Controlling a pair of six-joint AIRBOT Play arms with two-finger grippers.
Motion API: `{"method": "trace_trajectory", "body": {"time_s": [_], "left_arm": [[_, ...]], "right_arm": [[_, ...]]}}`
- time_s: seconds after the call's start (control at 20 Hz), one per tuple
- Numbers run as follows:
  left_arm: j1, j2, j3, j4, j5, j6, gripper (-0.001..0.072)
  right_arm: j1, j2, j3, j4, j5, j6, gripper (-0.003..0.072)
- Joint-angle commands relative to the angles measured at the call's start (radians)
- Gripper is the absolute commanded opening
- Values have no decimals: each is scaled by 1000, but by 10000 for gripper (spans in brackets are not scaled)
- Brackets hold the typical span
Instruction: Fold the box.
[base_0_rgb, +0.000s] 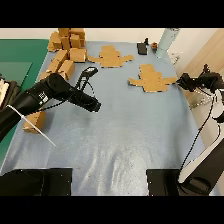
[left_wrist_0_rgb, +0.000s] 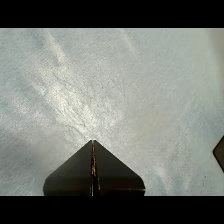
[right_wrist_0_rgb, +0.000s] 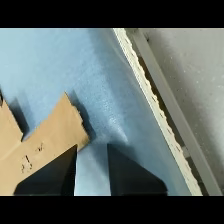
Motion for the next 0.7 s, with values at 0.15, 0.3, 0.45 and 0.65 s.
{"method": "trace_trajectory", "body": {"time_s": [0.15,0.3,0.45,0.65], "left_arm": [[-1,-1,0,0,0,0,10],[-1,-1,0,0,0,0,10],[-1,-1,0,0,0,0,10],[-1,-1,0,0,0,0,10]], "right_arm": [[10,-20,36,6,65,-3,301],[19,-20,36,6,61,-4,300],[34,-20,36,6,56,-12,299],[41,-20,36,7,46,-11,276]]}}
